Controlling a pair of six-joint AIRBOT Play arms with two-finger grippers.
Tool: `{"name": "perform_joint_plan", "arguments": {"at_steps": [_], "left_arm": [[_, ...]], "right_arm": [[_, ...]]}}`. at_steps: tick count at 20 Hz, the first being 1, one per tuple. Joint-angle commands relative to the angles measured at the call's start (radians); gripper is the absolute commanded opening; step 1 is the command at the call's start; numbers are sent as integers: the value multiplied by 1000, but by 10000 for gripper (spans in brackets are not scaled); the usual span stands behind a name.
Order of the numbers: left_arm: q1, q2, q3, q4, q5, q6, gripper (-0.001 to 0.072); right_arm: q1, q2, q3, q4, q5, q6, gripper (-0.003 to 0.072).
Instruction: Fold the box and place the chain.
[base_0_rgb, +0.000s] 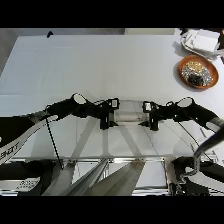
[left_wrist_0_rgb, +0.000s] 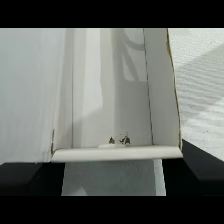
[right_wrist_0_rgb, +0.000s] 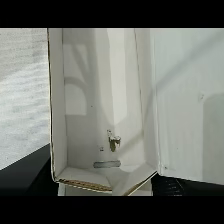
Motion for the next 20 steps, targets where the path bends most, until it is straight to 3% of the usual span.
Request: {"name": "perform_joint_plan", "arguments": {"at_steps": [1,12,13,15,20], "left_arm": [[0,0,-1,1,-13,0,209],[-1,0,-1,1,-13,0,209],[-1,0,-1,1,-13,0,209],[0,0,-1,1,-13,0,209],[-1,0,-1,1,-13,0,209]], "right_arm": [[0,0,1,0,0,0,321],[0,2,1,-10,24,9,320],[0,7,1,-17,22,11,347],[0,29,1,-39,-8,53,674],[0,123,1,-183,-40,225,698]]}}
